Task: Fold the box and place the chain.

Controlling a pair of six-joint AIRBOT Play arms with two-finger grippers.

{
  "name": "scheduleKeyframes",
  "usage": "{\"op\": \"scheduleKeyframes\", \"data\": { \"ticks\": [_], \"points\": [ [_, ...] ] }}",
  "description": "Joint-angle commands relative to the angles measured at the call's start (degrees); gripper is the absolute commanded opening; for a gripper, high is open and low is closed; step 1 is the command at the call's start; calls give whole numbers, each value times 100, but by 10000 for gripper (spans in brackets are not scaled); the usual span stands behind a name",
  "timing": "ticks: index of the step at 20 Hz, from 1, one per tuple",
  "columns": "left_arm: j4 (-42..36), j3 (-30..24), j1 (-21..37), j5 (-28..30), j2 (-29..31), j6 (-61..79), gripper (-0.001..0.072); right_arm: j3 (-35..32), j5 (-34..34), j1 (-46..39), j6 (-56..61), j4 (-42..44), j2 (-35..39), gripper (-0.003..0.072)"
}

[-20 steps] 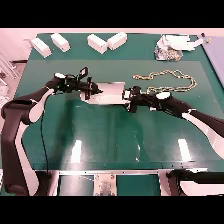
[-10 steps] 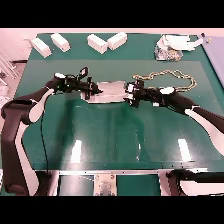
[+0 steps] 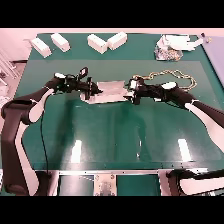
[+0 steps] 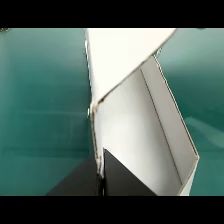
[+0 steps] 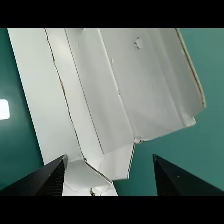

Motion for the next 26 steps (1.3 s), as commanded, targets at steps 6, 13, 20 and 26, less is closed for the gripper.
{"op": "scheduleKeyframes", "data": {
  "ticks": [6, 13, 20, 26],
  "points": [
    [2, -2, -2, -33, 2, 0, 21, 411, 1032, -299, 48, -17, -459, 615],
    [2, -2, -2, -31, 2, 0, 21, 763, 1377, -302, 131, -28, -715, 616],
    [2, -2, -2, -35, 2, 0, 21, 1261, 1836, -415, 310, -269, -1311, 616],
    [2, -2, -2, -35, 2, 0, 21, 1300, 2446, -468, 372, -422, -1416, 616]
  ]
}}
